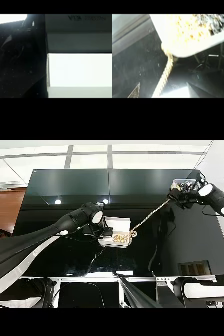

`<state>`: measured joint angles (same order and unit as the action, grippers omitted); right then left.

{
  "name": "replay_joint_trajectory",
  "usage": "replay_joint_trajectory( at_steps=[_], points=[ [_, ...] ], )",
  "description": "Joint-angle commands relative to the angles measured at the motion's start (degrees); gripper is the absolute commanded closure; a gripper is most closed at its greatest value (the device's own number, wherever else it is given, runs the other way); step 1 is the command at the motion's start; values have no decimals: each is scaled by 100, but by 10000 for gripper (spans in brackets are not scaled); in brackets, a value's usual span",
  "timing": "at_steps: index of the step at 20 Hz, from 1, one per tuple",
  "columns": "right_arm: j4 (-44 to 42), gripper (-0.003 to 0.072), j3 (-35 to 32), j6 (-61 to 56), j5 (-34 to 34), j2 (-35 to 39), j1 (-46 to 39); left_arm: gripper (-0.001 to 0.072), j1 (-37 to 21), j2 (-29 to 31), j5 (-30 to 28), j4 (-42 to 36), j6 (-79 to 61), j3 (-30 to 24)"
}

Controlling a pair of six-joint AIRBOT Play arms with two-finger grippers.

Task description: Fold the box and place the chain.

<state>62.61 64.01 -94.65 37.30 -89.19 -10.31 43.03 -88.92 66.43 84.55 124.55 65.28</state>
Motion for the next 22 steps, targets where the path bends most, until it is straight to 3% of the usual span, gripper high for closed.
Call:
replay_joint_trajectory(
  at_steps=[1,8,9,10,11,17,22],
  points=[
    [-149,20,518,-197,-125,-549,-2,679,0,-4,-4,2,-2,2],
    [-122,23,807,-413,-310,-881,4,678,0,-4,-33,2,-2,2],
    [-114,172,807,-411,-225,-881,4,678,0,-4,-39,2,-2,2],
    [-109,493,811,-407,-87,-881,0,678,0,-4,-39,2,-2,2],
    [-107,661,811,-404,46,-881,-7,679,0,-4,-39,2,-2,2],
    [-146,673,811,-271,1172,-501,-17,679,0,-4,-37,0,-2,2],
    [-153,675,813,673,1818,975,-17,678,0,-4,-35,0,-2,2]
  ],
)
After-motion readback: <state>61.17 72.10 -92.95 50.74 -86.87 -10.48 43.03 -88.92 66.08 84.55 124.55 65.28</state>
